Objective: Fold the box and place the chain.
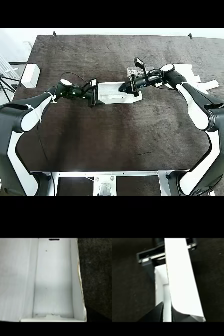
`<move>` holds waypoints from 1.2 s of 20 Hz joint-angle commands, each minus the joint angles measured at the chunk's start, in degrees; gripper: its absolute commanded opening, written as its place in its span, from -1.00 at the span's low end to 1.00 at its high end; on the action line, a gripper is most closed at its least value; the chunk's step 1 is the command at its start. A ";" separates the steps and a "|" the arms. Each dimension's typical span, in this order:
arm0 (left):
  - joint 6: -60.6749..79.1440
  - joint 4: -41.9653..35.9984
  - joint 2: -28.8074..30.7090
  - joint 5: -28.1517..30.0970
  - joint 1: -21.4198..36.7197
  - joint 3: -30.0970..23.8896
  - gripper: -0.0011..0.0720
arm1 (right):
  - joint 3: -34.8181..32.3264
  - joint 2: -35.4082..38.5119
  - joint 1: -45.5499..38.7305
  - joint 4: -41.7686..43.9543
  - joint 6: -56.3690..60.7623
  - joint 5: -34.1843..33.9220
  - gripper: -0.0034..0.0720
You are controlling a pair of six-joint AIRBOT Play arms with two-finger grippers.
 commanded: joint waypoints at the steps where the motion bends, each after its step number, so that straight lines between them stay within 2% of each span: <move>1: 0.02 0.02 -0.02 0.02 -0.04 -0.02 0.17 | 0.04 0.04 0.44 2.10 2.25 -6.05 -0.59; 4: 0.02 0.02 -0.02 0.00 -0.04 -0.02 0.17 | 0.07 0.04 0.39 2.14 2.97 -7.91 -0.59; 7: 0.02 0.02 -0.02 0.00 -0.04 -0.02 0.17 | 0.07 0.02 0.39 1.79 5.90 -12.74 -0.59; 10: 0.02 0.02 -0.02 0.02 -0.04 -0.02 0.17 | 0.07 0.00 0.42 1.51 7.02 -14.60 -0.89; 13: 0.02 0.02 -0.02 0.02 -0.04 -0.02 0.17 | 0.04 -0.20 0.52 -1.18 10.29 -16.74 -0.89; 19: 0.04 0.02 -0.02 0.07 -0.04 -0.02 0.17 | 0.07 -2.67 0.66 -5.75 14.25 -16.72 -0.89; 24: 0.07 0.02 -0.02 0.07 -0.04 -0.02 0.17 | 0.07 -3.96 0.63 -5.90 14.21 -16.72 -0.89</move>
